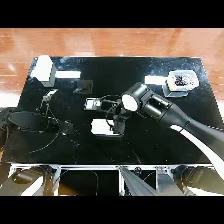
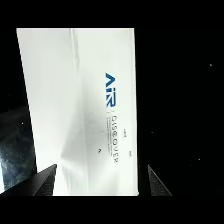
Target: Fold the box and place the chain.
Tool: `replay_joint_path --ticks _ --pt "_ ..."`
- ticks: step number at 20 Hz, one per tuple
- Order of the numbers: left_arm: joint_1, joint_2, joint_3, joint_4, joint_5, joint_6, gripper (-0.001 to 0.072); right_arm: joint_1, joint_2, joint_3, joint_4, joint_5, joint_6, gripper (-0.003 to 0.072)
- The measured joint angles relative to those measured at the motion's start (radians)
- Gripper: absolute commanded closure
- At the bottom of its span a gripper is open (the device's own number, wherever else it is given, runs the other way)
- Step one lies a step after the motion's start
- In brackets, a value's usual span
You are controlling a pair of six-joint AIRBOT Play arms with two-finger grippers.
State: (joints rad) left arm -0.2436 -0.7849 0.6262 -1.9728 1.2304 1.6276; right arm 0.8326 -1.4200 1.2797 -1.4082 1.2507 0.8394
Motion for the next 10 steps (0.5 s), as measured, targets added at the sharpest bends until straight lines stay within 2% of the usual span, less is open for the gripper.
replay_joint_path --ticks 10 --pt "-0.001 0.0 0.0 0.0 -0.01 0.015 0.024 0.022 -0.016 -0.03 -0.053 -0.018 -0.019 -0.0034"
